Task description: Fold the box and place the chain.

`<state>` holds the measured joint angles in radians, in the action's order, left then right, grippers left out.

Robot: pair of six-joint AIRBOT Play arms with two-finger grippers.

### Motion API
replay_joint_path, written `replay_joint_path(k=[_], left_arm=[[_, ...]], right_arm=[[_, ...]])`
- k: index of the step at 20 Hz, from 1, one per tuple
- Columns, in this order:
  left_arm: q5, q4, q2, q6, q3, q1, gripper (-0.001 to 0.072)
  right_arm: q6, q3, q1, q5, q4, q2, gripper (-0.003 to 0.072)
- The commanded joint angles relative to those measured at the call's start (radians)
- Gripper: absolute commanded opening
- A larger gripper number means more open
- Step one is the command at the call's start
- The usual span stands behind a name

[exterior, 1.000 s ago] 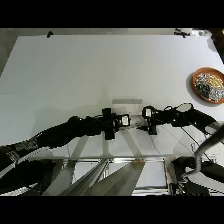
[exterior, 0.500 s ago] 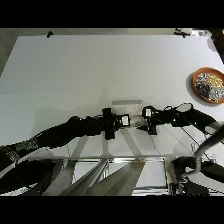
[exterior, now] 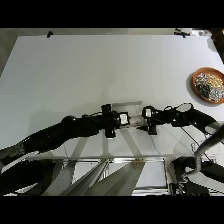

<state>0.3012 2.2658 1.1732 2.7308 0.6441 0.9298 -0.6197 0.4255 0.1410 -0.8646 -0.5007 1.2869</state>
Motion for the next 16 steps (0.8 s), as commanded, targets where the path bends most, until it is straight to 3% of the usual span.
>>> replay_joint_path(k=[1, 3, 4, 5, 10, 13, 16], left_arm=[[0.014, -0.014, -0.097, -0.135, 0.000, -0.002, 0.0278], [0.051, -0.054, -0.137, -0.209, 0.000, -0.003, 0.0272], [0.071, -0.084, -0.153, -0.269, 0.000, -0.003, 0.0209], [0.101, -0.133, -0.169, -0.343, 0.000, -0.003, 0.0013], [0.263, -0.412, -0.210, -0.758, 0.000, -0.003, 0.0004], [0.373, -0.669, -0.210, -1.102, 0.000, -0.003, 0.0003], [0.462, -0.843, -0.210, -1.316, 0.000, -0.003, 0.0003]], right_arm=[[0.002, 0.000, 0.000, 0.000, 0.001, -0.001, 0.0358], [0.002, 0.000, 0.000, 0.000, 0.001, -0.001, 0.0358], [0.002, 0.000, 0.000, 0.000, 0.001, -0.001, 0.0358], [0.002, 0.000, 0.000, 0.000, 0.001, -0.001, 0.0358], [0.002, 0.000, 0.000, 0.000, 0.001, -0.001, 0.0358], [0.002, 0.000, 0.000, 0.000, 0.001, -0.001, 0.0358], [0.002, 0.000, 0.000, 0.000, 0.001, -0.001, 0.0358]])
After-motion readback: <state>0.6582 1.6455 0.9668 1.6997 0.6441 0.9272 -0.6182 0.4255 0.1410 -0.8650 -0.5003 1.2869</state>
